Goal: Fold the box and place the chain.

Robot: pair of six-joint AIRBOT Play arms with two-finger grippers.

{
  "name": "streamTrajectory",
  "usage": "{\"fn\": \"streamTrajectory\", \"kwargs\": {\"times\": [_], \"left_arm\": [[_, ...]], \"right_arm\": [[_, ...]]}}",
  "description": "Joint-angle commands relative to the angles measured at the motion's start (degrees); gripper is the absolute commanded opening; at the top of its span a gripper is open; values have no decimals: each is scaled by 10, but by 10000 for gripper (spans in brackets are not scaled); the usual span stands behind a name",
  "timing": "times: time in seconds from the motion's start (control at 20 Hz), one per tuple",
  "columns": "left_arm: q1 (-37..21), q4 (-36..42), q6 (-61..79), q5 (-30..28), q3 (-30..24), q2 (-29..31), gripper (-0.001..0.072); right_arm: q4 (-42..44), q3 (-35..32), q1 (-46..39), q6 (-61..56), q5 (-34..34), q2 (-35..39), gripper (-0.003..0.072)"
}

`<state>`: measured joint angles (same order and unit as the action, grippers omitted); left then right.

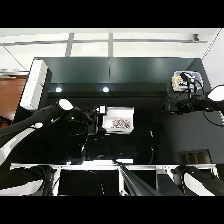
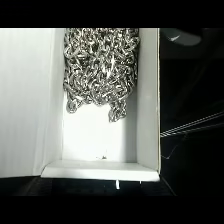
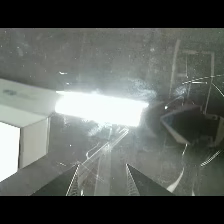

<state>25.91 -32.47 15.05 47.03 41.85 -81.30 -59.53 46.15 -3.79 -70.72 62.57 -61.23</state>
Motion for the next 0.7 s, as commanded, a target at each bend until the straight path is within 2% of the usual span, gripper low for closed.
{"fn": "streamTrajectory", "kwargs": {"times": [0.0, 0.05, 0.1, 0.15, 0.3, 0.4, 0.65], "left_arm": [[4, 2, 0, -3, 0, 0, 401], [4, 2, 0, -4, 0, 0, 401], [4, 2, 0, -4, 0, 0, 401], [4, 2, 0, -4, 0, 0, 401], [4, 2, 0, -4, 0, 0, 401], [4, 2, 0, -3, 0, 0, 401], [4, 2, 0, -3, 0, 0, 401]], "right_arm": [[7, -2, 18, 0, -23, -1, 341], [22, -2, 37, 0, -50, -3, 357], [51, -2, 63, 0, -88, -7, 603], [79, 0, 91, 0, -127, -13, 706], [147, 20, 179, 11, -222, -52, 705], [166, 28, 219, 69, -235, -76, 704], [157, 32, 244, 328, -104, -70, 698]]}}
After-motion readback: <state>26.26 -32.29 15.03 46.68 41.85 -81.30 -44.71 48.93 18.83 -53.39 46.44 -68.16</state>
